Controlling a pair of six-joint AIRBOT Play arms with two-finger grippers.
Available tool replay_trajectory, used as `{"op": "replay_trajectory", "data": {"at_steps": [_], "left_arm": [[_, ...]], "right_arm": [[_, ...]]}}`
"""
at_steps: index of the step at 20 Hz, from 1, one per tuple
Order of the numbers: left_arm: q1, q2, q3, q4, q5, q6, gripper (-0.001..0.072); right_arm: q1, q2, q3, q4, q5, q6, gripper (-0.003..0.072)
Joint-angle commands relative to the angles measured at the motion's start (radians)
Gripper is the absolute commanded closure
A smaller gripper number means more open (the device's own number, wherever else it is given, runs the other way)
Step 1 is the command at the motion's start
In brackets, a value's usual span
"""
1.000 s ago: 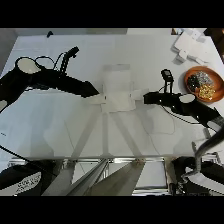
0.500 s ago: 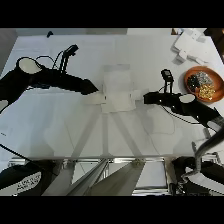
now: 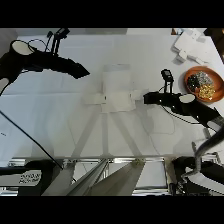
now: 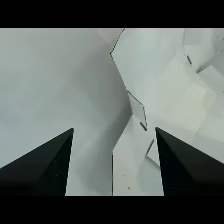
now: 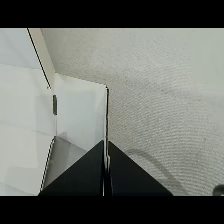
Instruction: Fold the box and place the chain.
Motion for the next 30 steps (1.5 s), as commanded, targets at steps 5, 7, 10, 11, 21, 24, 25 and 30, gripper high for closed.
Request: {"op": "replay_trajectory", "data": {"at_steps": [5, 7, 10, 11, 21, 24, 25, 30], "left_arm": [[-0.064, -0.346, 0.305, -0.038, -0.179, 0.083, 0.0063], [-0.083, -0.39, 0.314, -0.067, -0.172, 0.091, 0.0063], [-0.108, -0.43, 0.318, -0.085, -0.167, 0.11, 0.0063], [-0.114, -0.436, 0.323, -0.108, -0.159, 0.112, 0.0063], [-0.167, -0.439, 0.324, -0.144, -0.137, 0.136, 0.0075], [-0.188, -0.441, 0.324, -0.09, -0.147, 0.137, 0.0229], [-0.196, -0.444, 0.324, -0.084, -0.149, 0.142, 0.0248], [-0.216, -0.451, 0.324, -0.091, -0.184, 0.281, 0.0295]], "right_arm": [[0.001, 0.0, 0.0, 0.0, 0.0, 0.0, 0.0675], [0.001, 0.0, 0.0, 0.0, 0.0, 0.0, 0.0675], [0.001, 0.0, 0.0, 0.0, 0.0, 0.0, 0.0675], [0.001, 0.0, 0.0, 0.0, 0.0, 0.0, 0.0675], [0.001, 0.0, 0.0, 0.0, 0.0, 0.0, 0.0675], [0.001, 0.0, 0.0, 0.0, 0.0, 0.0, 0.0675], [0.001, 0.0, 0.0, 0.0, 0.0, 0.0, 0.0675], [0.001, 0.0, 0.0, 0.0, 0.0, 0.0, 0.0675]]}}
